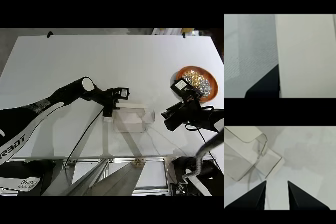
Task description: Fold the box and place the chain.
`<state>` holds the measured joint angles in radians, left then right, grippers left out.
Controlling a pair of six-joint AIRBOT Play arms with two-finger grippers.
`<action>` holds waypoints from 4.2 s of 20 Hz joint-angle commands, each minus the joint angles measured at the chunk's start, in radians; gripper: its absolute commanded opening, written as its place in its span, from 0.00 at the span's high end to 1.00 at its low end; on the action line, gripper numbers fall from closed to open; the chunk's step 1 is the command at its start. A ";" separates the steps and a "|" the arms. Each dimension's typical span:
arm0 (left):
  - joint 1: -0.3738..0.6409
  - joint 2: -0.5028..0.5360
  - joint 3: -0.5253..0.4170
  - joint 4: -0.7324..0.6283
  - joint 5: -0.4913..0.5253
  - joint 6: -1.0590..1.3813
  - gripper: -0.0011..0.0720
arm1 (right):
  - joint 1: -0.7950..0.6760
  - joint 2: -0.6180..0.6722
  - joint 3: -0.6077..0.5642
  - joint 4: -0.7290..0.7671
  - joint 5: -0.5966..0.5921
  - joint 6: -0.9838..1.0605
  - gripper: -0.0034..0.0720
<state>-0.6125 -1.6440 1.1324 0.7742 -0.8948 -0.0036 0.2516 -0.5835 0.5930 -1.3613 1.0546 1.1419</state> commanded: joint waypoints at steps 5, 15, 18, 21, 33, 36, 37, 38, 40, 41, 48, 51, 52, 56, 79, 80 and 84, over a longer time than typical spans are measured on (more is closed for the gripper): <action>0.000 -0.014 0.002 0.005 -0.011 -0.001 0.98 | 0.001 -0.001 0.000 0.000 0.001 0.000 0.56; 0.000 -0.013 0.002 0.004 -0.011 -0.001 0.96 | 0.001 -0.006 -0.001 0.114 0.008 -0.263 0.93; 0.000 -0.013 0.002 0.004 -0.011 -0.001 0.96 | 0.001 -0.046 -0.019 0.257 0.043 -0.490 0.93; 0.000 -0.013 0.002 0.004 -0.011 -0.001 0.96 | 0.035 -0.118 -0.066 0.323 0.029 -0.653 0.93; 0.000 -0.013 0.002 0.004 -0.011 -0.001 0.96 | 0.251 -0.215 -0.217 0.157 -0.286 -0.811 0.08; 0.000 -0.013 0.002 0.004 -0.011 -0.001 0.96 | 0.301 -0.211 -0.288 0.154 -0.420 -0.811 0.06; 0.000 -0.013 0.002 0.004 -0.011 -0.001 0.96 | 0.302 -0.211 -0.308 0.153 -0.458 -0.811 0.06; 0.000 -0.013 0.002 0.004 -0.011 -0.001 0.96 | 0.302 -0.211 -0.317 0.150 -0.472 -0.811 0.07; 0.000 -0.013 0.002 0.004 -0.011 -0.001 0.96 | 0.302 -0.211 -0.317 0.130 -0.497 -0.811 0.07; 0.000 -0.013 0.002 0.004 -0.011 -0.001 0.96 | 0.301 -0.211 -0.317 0.131 -0.517 -0.811 0.07; 0.000 -0.013 0.002 0.004 -0.011 -0.001 0.96 | 0.261 -0.211 -0.261 0.123 -0.525 -0.811 0.07; 0.000 -0.013 0.002 0.004 -0.011 -0.001 0.96 | 0.199 -0.211 -0.254 0.130 -0.517 -0.811 0.07; 0.000 -0.013 0.002 0.004 -0.011 -0.001 0.96 | 0.188 -0.211 -0.254 0.142 -0.517 -0.813 0.07; 0.000 -0.013 0.002 0.004 -0.011 -0.001 0.96 | 0.129 -0.215 -0.254 0.304 -0.472 -0.996 0.06; 0.000 -0.013 0.002 0.004 -0.011 -0.001 0.96 | -0.109 -0.595 -0.076 0.677 -0.224 -1.494 0.06; 0.000 -0.013 0.002 0.004 -0.011 -0.001 0.96 | -0.109 -0.613 -0.076 0.689 -0.224 -1.495 0.06; 0.000 -0.013 0.002 0.004 -0.011 -0.001 0.96 | -0.110 -0.663 -0.076 0.694 -0.220 -1.495 0.06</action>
<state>-0.6128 -1.6577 1.1336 0.7780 -0.9070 -0.0044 0.1421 -1.2098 0.5159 -0.6861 0.8207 -0.3336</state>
